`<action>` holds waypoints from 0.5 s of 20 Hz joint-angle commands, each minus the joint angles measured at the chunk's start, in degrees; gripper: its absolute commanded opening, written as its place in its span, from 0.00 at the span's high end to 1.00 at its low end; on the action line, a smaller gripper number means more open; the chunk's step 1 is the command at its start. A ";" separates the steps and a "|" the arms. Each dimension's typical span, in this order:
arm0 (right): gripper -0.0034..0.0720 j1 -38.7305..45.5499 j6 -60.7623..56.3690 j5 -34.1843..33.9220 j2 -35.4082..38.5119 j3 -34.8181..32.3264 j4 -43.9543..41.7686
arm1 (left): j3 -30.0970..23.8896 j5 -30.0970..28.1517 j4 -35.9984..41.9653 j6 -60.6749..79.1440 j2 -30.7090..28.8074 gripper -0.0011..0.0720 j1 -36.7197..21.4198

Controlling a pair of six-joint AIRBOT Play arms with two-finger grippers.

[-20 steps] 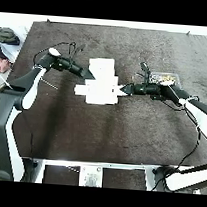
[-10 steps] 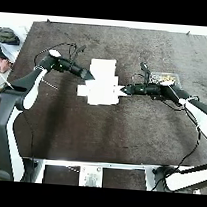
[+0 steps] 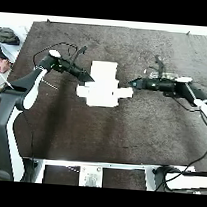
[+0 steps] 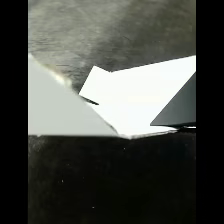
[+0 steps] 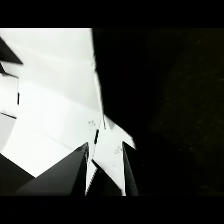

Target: Fold the box and place the chain.

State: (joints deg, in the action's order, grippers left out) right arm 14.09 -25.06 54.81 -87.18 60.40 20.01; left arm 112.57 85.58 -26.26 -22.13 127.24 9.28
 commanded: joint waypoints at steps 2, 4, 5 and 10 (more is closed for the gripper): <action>0.58 2.91 -0.22 2.86 5.22 0.04 0.37 | 0.04 0.46 -0.31 11.74 -0.07 0.97 -0.04; 0.58 2.62 -0.22 2.86 5.55 0.02 0.35 | 0.02 0.26 -0.26 18.40 -0.24 0.98 -0.04; 0.58 2.58 -0.22 2.91 5.55 -0.24 0.35 | 0.02 -0.44 -0.28 21.00 -0.48 0.98 -0.04; 0.58 2.16 -0.17 3.93 5.55 -1.03 0.79 | -1.49 -1.33 3.54 31.36 -0.76 0.98 -0.22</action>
